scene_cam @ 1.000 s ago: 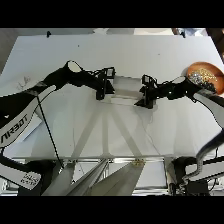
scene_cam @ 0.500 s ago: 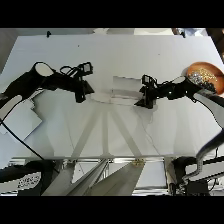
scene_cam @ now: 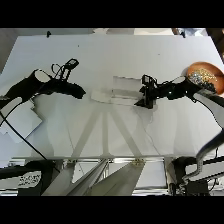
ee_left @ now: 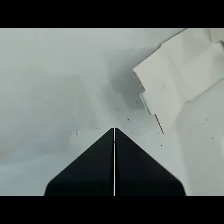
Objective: Fold the box and place the chain.
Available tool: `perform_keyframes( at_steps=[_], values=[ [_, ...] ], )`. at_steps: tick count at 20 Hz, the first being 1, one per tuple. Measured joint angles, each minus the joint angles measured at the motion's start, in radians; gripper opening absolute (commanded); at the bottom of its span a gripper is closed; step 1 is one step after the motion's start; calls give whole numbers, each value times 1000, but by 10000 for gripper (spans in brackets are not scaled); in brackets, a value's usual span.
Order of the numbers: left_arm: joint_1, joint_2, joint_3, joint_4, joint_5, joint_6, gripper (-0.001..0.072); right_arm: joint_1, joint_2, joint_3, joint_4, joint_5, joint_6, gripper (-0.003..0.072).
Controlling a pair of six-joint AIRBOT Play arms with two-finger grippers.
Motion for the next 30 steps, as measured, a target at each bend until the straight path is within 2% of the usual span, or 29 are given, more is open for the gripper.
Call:
perform_keyframes(
  at_steps=[5, 11, 16, 17, 18, 19, 20, 28, 29, 30],
  values=[
    [-51, -59, -2, -34, 37, -83, 11, 0, 0, 0, 0, 0, 0, 334],
    [-88, -80, -2, -237, 49, -16, 12, 0, 0, 0, 0, 0, 0, 334],
    [-123, -102, -2, -342, 63, 41, 20, 0, 0, 0, 0, 0, 0, 334],
    [-130, -107, -2, -362, 62, 53, 55, 0, 0, 0, 0, 0, 0, 334],
    [-137, -112, -2, -385, 54, 73, 141, 0, 0, 0, 0, 0, 0, 334],
    [-143, -116, -2, -408, 44, 97, 292, 0, 0, 0, 0, 0, 0, 334],
    [-147, -118, -2, -428, 39, 117, 331, 0, 0, 0, 0, 0, 0, 334],
    [-150, -124, -2, -603, 43, 212, 362, 0, 0, 0, 0, 0, 0, 334],
    [-150, -124, -2, -624, 40, 230, 386, 0, 0, 0, 0, 0, 0, 334],
    [-150, -124, -2, -644, 35, 249, 440, 0, 0, 0, 0, 0, 0, 334]
  ],
)
